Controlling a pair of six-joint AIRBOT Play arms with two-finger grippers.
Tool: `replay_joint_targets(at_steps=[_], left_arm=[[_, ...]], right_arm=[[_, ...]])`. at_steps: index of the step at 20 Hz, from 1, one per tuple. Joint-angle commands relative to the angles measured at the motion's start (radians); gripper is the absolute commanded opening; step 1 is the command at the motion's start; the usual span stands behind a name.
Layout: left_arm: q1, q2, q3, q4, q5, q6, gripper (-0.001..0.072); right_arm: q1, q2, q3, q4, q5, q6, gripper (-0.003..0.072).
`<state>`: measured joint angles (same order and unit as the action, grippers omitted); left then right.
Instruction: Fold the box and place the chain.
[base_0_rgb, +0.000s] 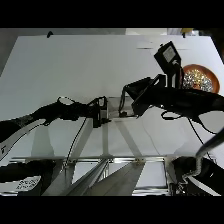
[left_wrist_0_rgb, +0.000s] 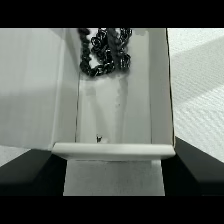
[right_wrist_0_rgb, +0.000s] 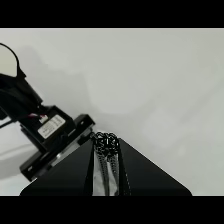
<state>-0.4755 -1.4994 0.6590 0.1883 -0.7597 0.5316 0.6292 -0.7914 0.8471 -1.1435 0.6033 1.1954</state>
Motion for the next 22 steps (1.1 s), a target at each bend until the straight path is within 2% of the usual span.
replay_joint_targets(at_steps=[1,7,17,18,19,22], left_arm=[[0.000,0.000,0.000,0.000,0.000,0.000,0.0014],[0.000,0.000,0.000,0.000,0.000,0.000,0.0014],[0.000,0.000,0.000,0.000,0.000,0.000,0.0014],[0.000,0.000,0.000,0.000,0.000,0.000,0.0014],[0.000,0.000,0.000,0.000,0.000,0.000,0.0014],[0.000,0.000,0.000,0.000,0.000,0.000,0.0014]], right_arm=[[0.001,-0.077,0.000,0.015,0.077,0.000,0.0018],[0.001,-0.249,0.000,0.015,0.226,0.000,0.0019],[0.001,-0.422,0.000,0.016,0.213,0.000,0.0022],[0.001,-0.428,0.000,0.016,0.204,0.000,0.0049],[0.001,-0.428,0.000,0.015,0.196,-0.001,0.0117],[0.000,-0.397,0.003,0.013,0.189,-0.001,0.0132]])
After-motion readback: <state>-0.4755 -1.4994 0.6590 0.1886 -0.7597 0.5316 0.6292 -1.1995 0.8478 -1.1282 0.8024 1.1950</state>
